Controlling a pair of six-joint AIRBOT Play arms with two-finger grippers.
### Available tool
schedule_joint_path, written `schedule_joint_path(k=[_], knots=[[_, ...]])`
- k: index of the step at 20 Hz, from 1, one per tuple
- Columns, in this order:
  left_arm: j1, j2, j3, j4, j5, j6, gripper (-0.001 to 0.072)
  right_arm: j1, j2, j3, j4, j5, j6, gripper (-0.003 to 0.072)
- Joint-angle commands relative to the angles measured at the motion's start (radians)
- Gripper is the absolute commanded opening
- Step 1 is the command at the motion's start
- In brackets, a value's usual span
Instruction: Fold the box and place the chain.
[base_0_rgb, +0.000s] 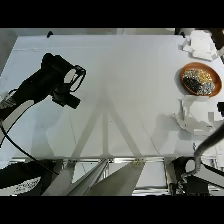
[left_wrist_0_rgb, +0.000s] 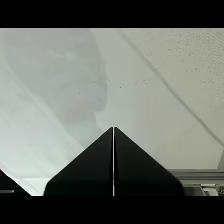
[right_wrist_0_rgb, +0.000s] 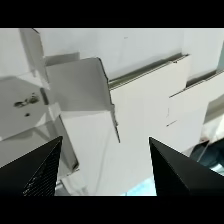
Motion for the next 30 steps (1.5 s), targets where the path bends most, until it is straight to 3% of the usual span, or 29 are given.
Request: schedule_joint_path(k=[1, 7, 9, 11, 13, 17, 23, 30], knots=[[0.000, 0.001, 0.000, 0.000, 0.000, 0.000, 0.0011, -0.042, -0.090, 0.003, -0.082, -0.040, -0.011, 0.0593], [0.000, 0.001, 0.000, 0.000, 0.000, 0.000, 0.0011, -0.072, -0.166, 0.003, -0.072, -0.044, -0.063, 0.0502], [0.000, 0.001, 0.000, 0.000, 0.000, 0.000, 0.0011, -0.072, -0.183, 0.002, -0.051, -0.059, -0.063, 0.0385], [0.000, 0.001, 0.000, 0.000, 0.000, 0.000, 0.0011, -0.072, -0.192, 0.002, -0.052, -0.047, -0.063, 0.0140], [0.000, 0.001, 0.000, 0.000, 0.000, 0.000, 0.0011, -0.072, -0.192, 0.002, -0.023, -0.018, -0.063, 0.0016], [0.000, 0.001, 0.000, 0.000, 0.000, 0.000, 0.0011, -0.032, -0.185, 0.002, 0.264, 0.025, -0.147, 0.0014], [0.000, 0.001, 0.000, 0.000, 0.000, 0.000, 0.0011, 0.155, 0.005, -0.031, 0.455, -0.047, -0.187, 0.0014], [0.000, 0.001, 0.000, 0.000, 0.000, 0.000, 0.0011, 0.193, 0.463, -0.409, 0.908, -0.286, -0.319, 0.0014]])
